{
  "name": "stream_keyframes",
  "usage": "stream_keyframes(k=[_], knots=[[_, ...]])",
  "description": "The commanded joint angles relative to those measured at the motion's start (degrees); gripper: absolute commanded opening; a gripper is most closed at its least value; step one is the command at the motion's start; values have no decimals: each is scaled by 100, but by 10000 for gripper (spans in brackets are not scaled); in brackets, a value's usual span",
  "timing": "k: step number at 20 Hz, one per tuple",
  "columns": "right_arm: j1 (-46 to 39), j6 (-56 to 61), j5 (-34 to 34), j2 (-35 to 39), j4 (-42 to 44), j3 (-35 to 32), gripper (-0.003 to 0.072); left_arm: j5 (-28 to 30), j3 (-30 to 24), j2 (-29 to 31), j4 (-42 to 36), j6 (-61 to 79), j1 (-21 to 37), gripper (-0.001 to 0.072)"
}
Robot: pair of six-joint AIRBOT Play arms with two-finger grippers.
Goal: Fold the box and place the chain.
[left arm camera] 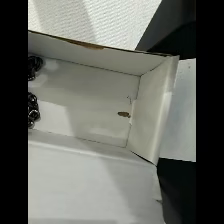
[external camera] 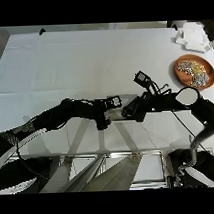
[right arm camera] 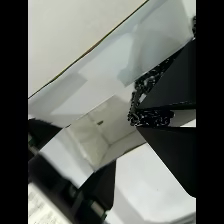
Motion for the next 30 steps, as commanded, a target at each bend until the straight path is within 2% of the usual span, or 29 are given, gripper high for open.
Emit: stream_keyframes(k=[1, 2, 8, 10, 15, 18, 20, 22, 23, 24, 25, 30], knots=[[7, 4, -555, -243, -76, -363, 122, 2, 4, 4, 0, 2, 0, 397], [7, 2, -599, -291, -79, -422, 183, 0, 4, 4, 2, 2, 0, 397], [-9, 4, -531, -444, -76, -398, 184, 0, 4, 4, 0, 2, 0, 397], [-96, 4, -352, -245, -181, -385, 184, 2, 4, 4, 0, 2, 0, 397], [-782, 452, -87, 800, -1279, -385, 183, 0, 4, 4, 2, 2, 0, 397], [-1211, -328, -120, 1161, -1694, -385, 175, 0, 2, 4, 2, 2, 0, 397], [-1311, -879, -122, 1058, -2249, -413, 175, -2, 2, 4, 0, 2, 0, 397], [-1307, -1449, -66, 754, -2361, -474, 185, 2, 4, 4, 2, 2, 0, 397], [-1303, -1685, -26, 549, -2302, -492, 264, 2, 2, 4, 0, 2, 0, 397], [-1303, -1858, -37, 289, -2175, -494, 441, 0, 4, 4, 2, 2, 0, 397], [-1303, -2031, -76, 28, -2116, -494, 532, 2, 4, 4, 2, 2, 0, 397], [-826, -2949, -407, -704, -1923, -494, 548, 0, 4, 4, 2, 2, 0, 397]])
